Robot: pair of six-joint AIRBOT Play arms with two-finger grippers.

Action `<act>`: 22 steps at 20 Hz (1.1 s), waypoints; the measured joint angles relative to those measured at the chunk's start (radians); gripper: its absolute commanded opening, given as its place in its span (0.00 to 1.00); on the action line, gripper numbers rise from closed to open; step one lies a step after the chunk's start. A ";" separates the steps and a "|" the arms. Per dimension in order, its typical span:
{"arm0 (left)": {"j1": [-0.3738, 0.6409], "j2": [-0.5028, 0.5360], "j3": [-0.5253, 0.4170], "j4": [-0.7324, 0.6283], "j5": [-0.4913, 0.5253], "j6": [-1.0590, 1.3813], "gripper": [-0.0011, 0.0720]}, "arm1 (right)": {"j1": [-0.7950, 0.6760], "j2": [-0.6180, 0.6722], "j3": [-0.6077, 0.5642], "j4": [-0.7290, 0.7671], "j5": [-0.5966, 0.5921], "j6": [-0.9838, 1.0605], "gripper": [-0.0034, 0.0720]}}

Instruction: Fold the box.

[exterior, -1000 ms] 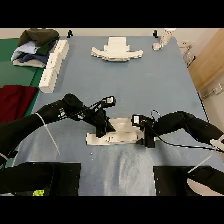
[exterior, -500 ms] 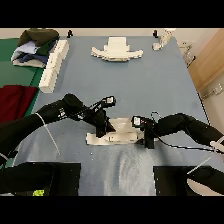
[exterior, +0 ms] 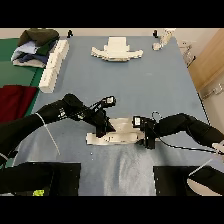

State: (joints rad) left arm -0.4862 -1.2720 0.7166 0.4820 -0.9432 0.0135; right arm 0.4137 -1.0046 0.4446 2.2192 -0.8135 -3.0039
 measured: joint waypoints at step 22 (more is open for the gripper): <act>0.000 0.000 0.000 0.000 0.000 0.000 0.03 | 0.027 0.014 -0.024 0.013 0.042 0.000 0.83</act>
State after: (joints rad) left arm -0.4862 -1.2720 0.7166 0.4816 -0.9432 0.0135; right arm 0.4408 -0.9909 0.4202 2.2318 -0.7712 -3.0043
